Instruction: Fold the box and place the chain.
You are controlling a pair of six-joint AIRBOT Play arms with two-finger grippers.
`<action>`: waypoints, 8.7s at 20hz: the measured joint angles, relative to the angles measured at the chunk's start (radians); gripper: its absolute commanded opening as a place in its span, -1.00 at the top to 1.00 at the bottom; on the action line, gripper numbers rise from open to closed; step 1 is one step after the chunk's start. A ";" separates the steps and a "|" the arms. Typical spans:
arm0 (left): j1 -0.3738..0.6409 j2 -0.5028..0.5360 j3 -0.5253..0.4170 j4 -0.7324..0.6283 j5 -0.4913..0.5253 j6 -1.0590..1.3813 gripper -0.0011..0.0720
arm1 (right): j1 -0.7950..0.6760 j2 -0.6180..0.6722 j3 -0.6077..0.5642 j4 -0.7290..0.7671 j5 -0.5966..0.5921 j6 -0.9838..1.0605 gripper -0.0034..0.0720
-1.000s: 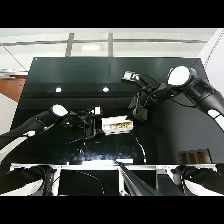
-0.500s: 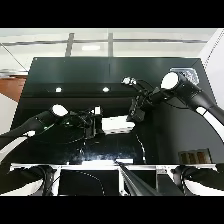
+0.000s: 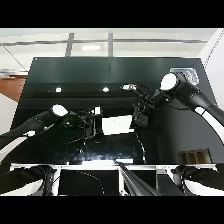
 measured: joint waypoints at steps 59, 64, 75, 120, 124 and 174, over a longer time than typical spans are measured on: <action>0.000 0.000 0.000 0.000 0.005 -0.006 -0.30 | -0.030 0.014 -0.068 0.163 -0.130 -0.465 -0.93; 0.000 0.000 0.000 0.000 0.005 -0.005 -0.30 | -0.004 0.024 -0.068 0.120 -0.132 -0.420 -0.94; 0.000 0.000 0.000 0.000 0.005 -0.005 -0.30 | 0.015 0.028 -0.068 0.049 -0.199 -0.349 -0.93; 0.000 0.000 0.000 0.000 0.005 -0.005 -0.30 | 0.015 0.101 -0.067 -0.084 -0.120 0.071 -0.87; 0.000 0.000 0.000 0.000 0.005 -0.005 -0.30 | 0.013 0.127 -0.061 -0.084 -0.073 0.073 -0.86; 0.000 0.000 0.000 0.000 0.006 -0.007 -0.30 | 0.010 0.036 -0.126 0.185 -0.019 -0.111 0.87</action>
